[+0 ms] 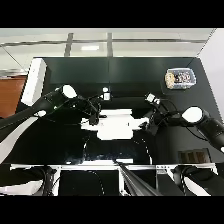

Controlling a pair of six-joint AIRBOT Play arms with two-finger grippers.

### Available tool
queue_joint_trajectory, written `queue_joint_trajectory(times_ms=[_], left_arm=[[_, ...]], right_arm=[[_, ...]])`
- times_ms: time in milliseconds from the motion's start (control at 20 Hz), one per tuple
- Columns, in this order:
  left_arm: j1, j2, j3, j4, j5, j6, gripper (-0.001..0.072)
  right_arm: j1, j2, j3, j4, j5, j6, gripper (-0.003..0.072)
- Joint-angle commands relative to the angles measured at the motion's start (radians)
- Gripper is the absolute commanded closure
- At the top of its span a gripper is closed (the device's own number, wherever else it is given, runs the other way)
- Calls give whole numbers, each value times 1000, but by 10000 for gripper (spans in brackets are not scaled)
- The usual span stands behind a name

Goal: Fold the box and place the chain.

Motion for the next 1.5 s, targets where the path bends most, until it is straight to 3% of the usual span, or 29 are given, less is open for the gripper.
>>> queue_joint_trajectory(times_ms=[0, 150, 200, 500, 850, 1050, 1450], left_arm=[[-2, -4, 2, 26, 3, 6, 685], [-2, -4, 2, 25, -2, 6, 684], [-2, -4, 2, 25, -2, 6, 685], [-2, -4, 2, 24, -3, 6, 684], [-2, -4, 2, 24, -41, 6, 684], [-2, -4, 2, 25, -76, 3, 683], [-2, -4, 2, 25, -75, -20, 683]], right_arm=[[55, -40, -5, -6, 24, -45, 69], [92, -58, -5, -6, 42, -106, 54], [101, -58, -5, -6, 42, -126, 0], [122, -70, -7, -6, 47, -323, 0], [235, -135, -38, -6, -72, -330, 3], [307, -134, -40, 119, -283, -310, 2], [310, -24, -40, 80, -298, -286, 3]])
